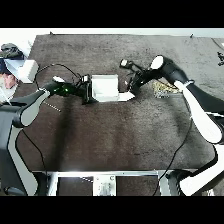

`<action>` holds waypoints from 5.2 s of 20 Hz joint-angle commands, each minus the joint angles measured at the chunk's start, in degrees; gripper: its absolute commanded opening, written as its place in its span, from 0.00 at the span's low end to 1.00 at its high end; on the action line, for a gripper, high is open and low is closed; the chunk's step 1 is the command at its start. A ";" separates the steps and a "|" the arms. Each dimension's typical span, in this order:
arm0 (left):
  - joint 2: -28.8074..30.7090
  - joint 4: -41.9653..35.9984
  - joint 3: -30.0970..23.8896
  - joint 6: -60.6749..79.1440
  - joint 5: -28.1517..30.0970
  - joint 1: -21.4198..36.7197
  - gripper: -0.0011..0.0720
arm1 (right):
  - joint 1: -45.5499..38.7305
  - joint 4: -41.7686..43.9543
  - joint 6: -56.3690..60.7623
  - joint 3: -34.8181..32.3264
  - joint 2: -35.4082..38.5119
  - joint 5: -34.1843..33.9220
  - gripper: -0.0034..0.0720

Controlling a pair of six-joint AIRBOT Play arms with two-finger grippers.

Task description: Fold the box and place the chain.

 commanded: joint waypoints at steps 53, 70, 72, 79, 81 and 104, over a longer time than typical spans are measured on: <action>0.04 -0.02 0.04 0.07 -0.09 0.04 0.65 | -2.78 27.76 25.31 -4.85 -6.40 1.64 0.62; 0.04 -0.17 0.04 0.07 -0.22 0.04 0.65 | 6.47 2.45 42.77 2.14 -6.62 -4.74 0.61; 0.04 -0.17 0.04 0.07 -0.22 0.04 0.65 | 6.86 0.26 45.68 2.95 -6.88 -4.72 0.61; 0.04 -0.20 0.04 0.07 -0.22 0.04 0.65 | 11.45 -15.78 59.84 16.48 -12.98 8.66 0.61; 0.04 -0.20 0.04 0.07 -0.22 0.04 0.65 | 12.59 -19.12 64.48 18.10 -13.44 9.55 0.61; 0.04 -0.20 0.04 0.07 -0.17 0.04 0.65 | 16.94 -28.79 75.78 20.50 -17.55 8.96 0.54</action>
